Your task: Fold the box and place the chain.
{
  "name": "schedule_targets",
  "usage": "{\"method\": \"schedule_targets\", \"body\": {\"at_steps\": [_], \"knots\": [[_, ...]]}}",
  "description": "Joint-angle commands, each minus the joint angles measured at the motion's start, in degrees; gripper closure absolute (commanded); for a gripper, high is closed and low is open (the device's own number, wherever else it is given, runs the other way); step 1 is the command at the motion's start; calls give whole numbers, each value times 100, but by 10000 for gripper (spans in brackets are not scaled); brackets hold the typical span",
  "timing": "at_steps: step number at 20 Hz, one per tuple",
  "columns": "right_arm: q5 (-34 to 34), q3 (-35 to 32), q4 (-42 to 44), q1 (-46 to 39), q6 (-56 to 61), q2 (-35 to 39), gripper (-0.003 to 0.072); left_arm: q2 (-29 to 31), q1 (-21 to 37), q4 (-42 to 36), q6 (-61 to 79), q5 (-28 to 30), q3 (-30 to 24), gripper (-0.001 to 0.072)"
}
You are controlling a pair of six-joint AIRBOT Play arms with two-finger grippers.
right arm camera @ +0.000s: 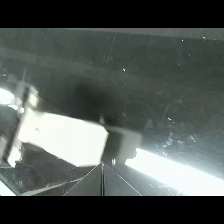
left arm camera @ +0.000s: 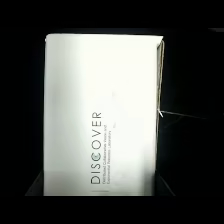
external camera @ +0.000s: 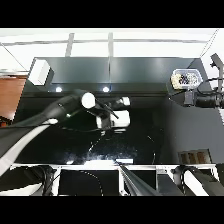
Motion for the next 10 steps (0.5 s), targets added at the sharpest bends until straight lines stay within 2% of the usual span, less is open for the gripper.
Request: {"method": "schedule_targets", "body": {"at_steps": [1,3,6,8,10], "knots": [[4,2,4,0,2,4,675,529,1106,894,-1412,-1086,-4,434],[-2,2,4,0,2,4,675,754,2100,1132,-1891,-1620,-46,433],[-2,2,4,0,-2,4,675,835,3661,1329,-2433,-2020,-83,413],[0,2,4,0,-4,4,675,835,4607,1388,-2507,-1897,-79,414],[-2,2,7,2,-4,4,675,833,5445,1261,-2524,-1316,-79,413]]}}
